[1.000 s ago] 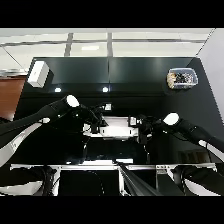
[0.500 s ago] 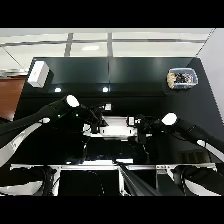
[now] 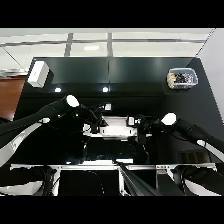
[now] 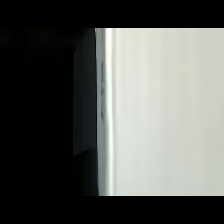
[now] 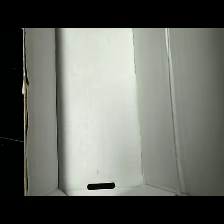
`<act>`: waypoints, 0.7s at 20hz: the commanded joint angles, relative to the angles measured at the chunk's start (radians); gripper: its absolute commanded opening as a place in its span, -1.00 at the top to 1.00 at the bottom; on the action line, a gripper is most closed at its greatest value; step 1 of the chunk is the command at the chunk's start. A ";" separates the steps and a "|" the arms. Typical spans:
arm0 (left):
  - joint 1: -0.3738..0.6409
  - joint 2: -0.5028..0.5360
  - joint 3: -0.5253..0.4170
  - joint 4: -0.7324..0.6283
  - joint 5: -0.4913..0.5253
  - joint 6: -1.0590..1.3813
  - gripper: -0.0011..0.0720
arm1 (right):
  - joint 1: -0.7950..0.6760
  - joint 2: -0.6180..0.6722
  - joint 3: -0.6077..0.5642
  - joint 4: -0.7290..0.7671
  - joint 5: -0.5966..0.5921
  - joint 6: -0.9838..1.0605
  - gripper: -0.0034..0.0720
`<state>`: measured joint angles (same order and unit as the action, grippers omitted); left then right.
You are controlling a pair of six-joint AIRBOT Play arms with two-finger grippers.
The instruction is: Fold the box and place the chain.
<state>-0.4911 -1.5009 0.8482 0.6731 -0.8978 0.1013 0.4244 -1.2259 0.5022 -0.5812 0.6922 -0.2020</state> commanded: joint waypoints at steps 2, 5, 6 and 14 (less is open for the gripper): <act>0.000 0.000 0.001 0.000 0.000 0.000 0.90 | -0.002 -0.001 0.000 0.003 -0.002 0.000 -0.87; 0.000 0.000 0.001 0.000 0.000 0.000 0.91 | -0.002 -0.001 0.000 0.004 -0.002 0.000 -0.87; 0.000 0.000 0.001 0.000 0.000 0.000 0.91 | -0.002 -0.001 0.000 0.004 -0.002 0.000 -0.87; 0.000 0.005 0.012 0.001 -0.008 -0.103 0.88 | -0.001 -0.001 0.000 0.003 -0.001 0.000 -0.32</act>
<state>-0.4915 -1.4998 0.8524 0.6754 -0.8993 0.0631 0.4232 -1.2259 0.5022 -0.5777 0.6910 -0.2028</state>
